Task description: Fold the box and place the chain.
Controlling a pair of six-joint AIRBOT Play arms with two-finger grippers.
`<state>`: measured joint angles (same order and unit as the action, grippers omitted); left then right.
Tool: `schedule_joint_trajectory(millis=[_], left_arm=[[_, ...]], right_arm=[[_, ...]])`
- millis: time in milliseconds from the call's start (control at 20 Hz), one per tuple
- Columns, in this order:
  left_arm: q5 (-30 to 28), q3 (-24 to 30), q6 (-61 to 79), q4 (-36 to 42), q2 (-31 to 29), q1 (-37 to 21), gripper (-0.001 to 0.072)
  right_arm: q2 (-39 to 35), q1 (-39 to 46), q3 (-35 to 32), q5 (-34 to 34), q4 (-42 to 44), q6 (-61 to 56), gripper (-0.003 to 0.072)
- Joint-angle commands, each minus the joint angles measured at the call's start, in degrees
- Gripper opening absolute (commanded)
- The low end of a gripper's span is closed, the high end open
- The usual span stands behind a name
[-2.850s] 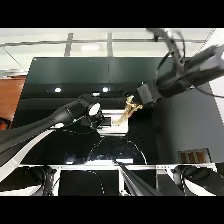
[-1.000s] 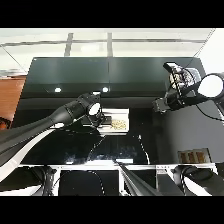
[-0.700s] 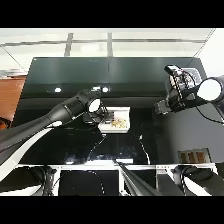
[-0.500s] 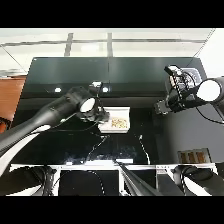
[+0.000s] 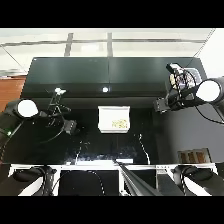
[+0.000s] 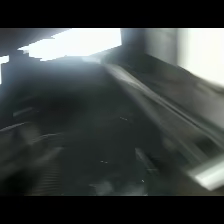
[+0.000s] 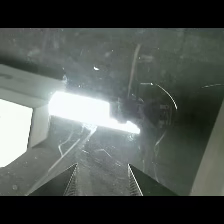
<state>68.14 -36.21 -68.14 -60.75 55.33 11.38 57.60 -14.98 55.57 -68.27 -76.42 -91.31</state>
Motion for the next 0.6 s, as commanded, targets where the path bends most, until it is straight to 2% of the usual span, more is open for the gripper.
schedule_joint_trajectory(millis=[0, 200, 250, 400, 550], left_arm=[[-3.02, 8.81, 51.17, 23.98, 0.11, -6.51, 0.0711], [-17.42, 9.27, 79.06, 23.76, 1.88, 0.98, 0.0709], [-19.58, 8.35, 80.89, 24.2, 3.39, 2.64, 0.0709], [-19.76, 5.66, 86.09, 28.7, 11.69, 5.03, 0.071], [-20.72, 3.43, 87.56, 28.39, 17.77, 7.23, 0.0709]], right_arm=[[-0.02, -0.13, -0.02, 0.52, 0.13, -1.75, 0.0376], [-0.02, -0.13, -0.02, -0.04, 0.61, -1.97, 0.0376], [-0.02, -0.13, -0.02, -0.04, 1.03, -1.97, 0.0376], [-0.02, -0.13, -0.02, 0.0, 1.18, -1.97, 0.0376], [-0.02, -0.15, -0.02, -0.46, 1.44, -2.4, 0.0376]])
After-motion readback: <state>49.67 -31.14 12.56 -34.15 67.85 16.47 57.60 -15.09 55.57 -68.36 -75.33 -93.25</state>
